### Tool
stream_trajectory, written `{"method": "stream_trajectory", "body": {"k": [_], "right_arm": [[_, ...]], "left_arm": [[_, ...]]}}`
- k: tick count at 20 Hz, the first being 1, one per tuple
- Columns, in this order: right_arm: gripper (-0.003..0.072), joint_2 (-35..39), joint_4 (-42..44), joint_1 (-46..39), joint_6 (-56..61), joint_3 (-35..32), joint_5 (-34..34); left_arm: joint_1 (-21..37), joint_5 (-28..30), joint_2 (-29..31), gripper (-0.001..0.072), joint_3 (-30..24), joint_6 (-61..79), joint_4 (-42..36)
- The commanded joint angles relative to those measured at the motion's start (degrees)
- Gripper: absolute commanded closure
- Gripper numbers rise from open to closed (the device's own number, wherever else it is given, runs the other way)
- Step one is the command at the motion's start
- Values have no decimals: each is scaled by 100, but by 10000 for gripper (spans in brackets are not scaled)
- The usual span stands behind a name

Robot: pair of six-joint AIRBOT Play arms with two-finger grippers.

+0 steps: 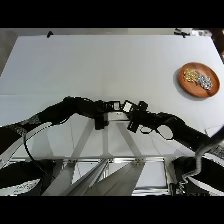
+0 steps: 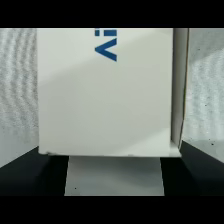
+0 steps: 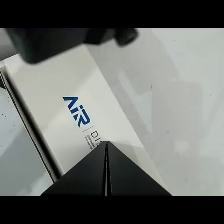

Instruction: Fold the box and place the chain.

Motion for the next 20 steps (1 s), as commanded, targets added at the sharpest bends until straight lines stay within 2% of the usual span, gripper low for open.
{"method": "stream_trajectory", "body": {"k": [1,3,6,10,13,16,20], "right_arm": [[669,-72,-13,17,79,-79,894],[669,-83,-31,59,72,-107,960],[669,57,-26,59,79,-46,514],[669,883,-26,52,140,44,-188],[668,1578,-31,52,140,42,-96],[668,1961,-39,-332,299,42,544],[667,2120,-448,-1572,1147,42,2052]], "left_arm": [[2,4,4,314,-2,0,-4],[2,4,4,314,-2,0,-4],[2,4,4,314,-2,0,-4],[2,2,4,314,-2,0,-4],[2,4,4,314,-2,0,-4],[2,-125,11,314,-2,-4,-4],[15,-129,57,316,0,-17,240]]}}
